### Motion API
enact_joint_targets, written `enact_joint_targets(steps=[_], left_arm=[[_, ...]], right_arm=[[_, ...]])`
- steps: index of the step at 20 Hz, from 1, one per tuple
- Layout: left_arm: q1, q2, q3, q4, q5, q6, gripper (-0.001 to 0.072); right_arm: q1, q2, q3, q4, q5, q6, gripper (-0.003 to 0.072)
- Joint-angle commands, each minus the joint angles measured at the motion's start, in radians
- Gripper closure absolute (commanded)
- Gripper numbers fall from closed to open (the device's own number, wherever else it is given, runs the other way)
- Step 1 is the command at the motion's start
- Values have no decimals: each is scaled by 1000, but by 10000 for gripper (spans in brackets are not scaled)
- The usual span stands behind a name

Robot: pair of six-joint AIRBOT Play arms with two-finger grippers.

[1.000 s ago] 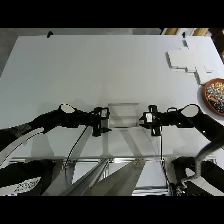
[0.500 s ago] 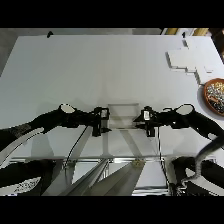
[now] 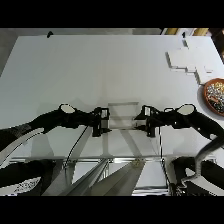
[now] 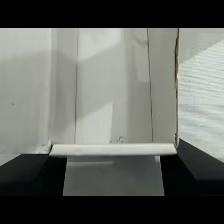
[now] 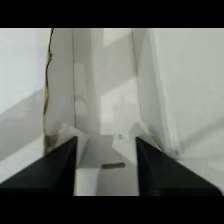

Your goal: Fold the box and place the chain.

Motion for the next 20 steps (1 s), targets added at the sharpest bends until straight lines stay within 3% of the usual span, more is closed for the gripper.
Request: enact_joint_targets(steps=[1, 2, 6, 9, 13, 20], left_arm=[[1, 0, 1, 3, -1, 2, 640], [1, 0, 1, 3, -1, 2, 640], [1, 0, 1, 3, -1, 2, 640], [1, 0, 1, 3, -1, 2, 640], [1, 0, 1, 3, -1, 2, 640], [1, 0, 1, 3, -2, 2, 640]], right_arm=[[-44, 67, -3, -134, 63, 272, 514], [-66, 103, -13, -164, 77, 353, 669], [-157, 270, -37, -161, 19, 585, 669], [-220, 352, -37, -159, -68, 904, 669], [-288, 310, -37, -181, -138, 1293, 669], [-349, 149, -37, -245, -80, 1503, 669]])
